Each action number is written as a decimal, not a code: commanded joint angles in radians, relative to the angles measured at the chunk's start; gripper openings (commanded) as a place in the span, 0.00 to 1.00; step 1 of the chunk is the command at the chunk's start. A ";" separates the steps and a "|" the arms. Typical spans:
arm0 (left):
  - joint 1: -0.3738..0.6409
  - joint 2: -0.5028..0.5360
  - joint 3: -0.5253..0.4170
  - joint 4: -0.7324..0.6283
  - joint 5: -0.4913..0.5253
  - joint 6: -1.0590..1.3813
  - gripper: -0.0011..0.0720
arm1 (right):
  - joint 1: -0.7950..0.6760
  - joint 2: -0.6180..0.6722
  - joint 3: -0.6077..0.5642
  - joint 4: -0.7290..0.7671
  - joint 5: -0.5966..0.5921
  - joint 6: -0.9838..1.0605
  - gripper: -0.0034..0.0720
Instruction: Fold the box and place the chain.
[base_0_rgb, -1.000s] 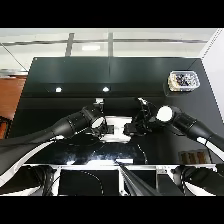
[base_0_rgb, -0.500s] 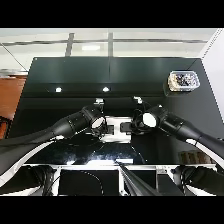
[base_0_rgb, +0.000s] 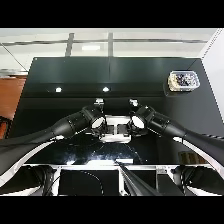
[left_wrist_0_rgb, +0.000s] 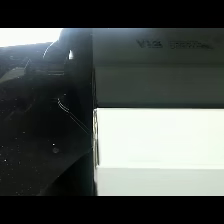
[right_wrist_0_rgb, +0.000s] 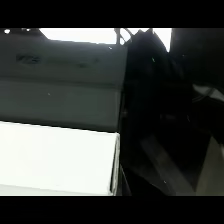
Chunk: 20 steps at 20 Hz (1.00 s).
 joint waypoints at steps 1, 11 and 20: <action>0.000 0.000 0.000 0.000 0.001 0.000 0.05 | 0.003 -0.012 0.008 -0.009 0.023 0.023 0.28; 0.000 0.000 0.000 0.000 0.000 0.000 0.05 | 0.003 -0.011 0.008 -0.004 -0.006 0.009 0.36; 0.000 0.000 0.000 0.000 0.000 0.000 0.05 | 0.001 -0.002 0.008 -0.004 -0.015 -0.002 0.57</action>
